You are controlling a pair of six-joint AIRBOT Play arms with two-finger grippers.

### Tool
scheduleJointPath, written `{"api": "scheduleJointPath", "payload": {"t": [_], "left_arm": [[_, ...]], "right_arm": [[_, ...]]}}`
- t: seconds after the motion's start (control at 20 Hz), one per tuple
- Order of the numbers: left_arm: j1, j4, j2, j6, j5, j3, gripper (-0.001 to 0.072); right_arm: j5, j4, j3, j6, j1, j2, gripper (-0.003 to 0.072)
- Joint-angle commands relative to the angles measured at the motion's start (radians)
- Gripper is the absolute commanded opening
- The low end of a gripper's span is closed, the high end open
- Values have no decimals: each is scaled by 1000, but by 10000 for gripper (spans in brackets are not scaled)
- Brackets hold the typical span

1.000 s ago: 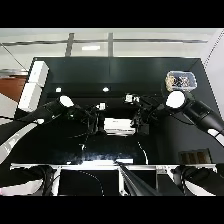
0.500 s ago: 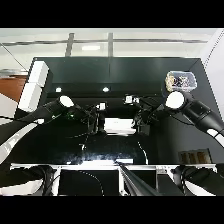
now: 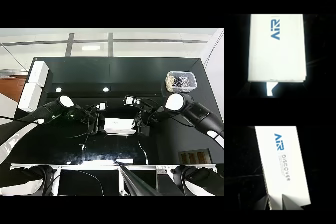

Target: Fold the box and place the chain.

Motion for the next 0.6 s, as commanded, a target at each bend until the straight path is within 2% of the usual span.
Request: {"api": "scheduleJointPath", "payload": {"t": [0.0,0.2,0.3,0.35,0.55], "left_arm": [[0,0,0,0,0,0,487],[0,0,0,0,0,0,487],[0,0,0,0,0,0,486],[0,0,0,0,0,0,487],[0,0,0,0,0,0,487]], "right_arm": [[-1,7,-1,33,-1,40,206],[8,7,-1,118,-11,127,201],[16,11,-2,246,-31,141,32],[7,30,-11,311,-37,140,31],[-166,356,-150,309,-39,137,31]]}}
